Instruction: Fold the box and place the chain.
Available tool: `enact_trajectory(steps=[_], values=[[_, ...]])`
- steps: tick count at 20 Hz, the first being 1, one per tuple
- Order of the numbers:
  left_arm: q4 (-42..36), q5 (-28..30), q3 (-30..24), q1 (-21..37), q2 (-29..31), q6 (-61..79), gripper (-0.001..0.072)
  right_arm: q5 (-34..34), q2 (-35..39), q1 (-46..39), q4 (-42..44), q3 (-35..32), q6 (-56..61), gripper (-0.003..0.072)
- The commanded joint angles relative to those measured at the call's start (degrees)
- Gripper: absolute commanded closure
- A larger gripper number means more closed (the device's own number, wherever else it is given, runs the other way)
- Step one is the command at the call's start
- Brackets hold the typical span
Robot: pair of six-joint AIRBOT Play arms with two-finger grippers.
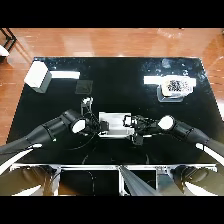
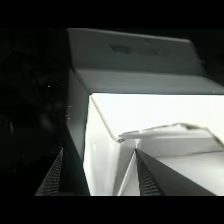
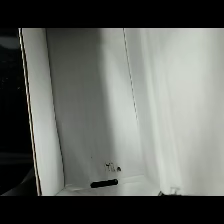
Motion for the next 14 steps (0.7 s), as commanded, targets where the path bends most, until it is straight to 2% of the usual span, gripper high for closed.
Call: enact_trajectory(steps=[1, 6, 8, 10, 12, 14], values=[[2.3, -3.7, 2.7, -0.4, -1.4, -3.2, 0.0163, 0.0, 0.0, 0.0, 0.0, 0.0, 0.0, 0.0626], [5.0, -10.7, 9.3, -2.3, -6.8, -3.3, 0.0165, 0.0, 0.0, 0.0, 0.0, 0.0, 0.0, 0.0626], [5.1, -11.7, 10.4, -2.7, -7.8, -3.3, 0.0274, 0.0, 0.0, 0.0, 0.0, 0.0, 0.0, 0.0626], [5.3, -11.9, 10.7, -2.7, -8.1, -3.3, 0.0304, 0.0, 0.0, 0.0, 0.0, 0.0, 0.0, 0.0627], [5.9, -12.9, 10.9, -2.7, -8.1, -3.3, 0.0402, 0.0, 0.0, 0.0, 0.0, 0.0, 0.0, 0.0627], [6.2, -13.9, 11.1, -2.7, -8.2, -3.4, 0.0403, 0.0, 0.0, 0.0, 0.0, 0.0, 0.0, 0.0627]])
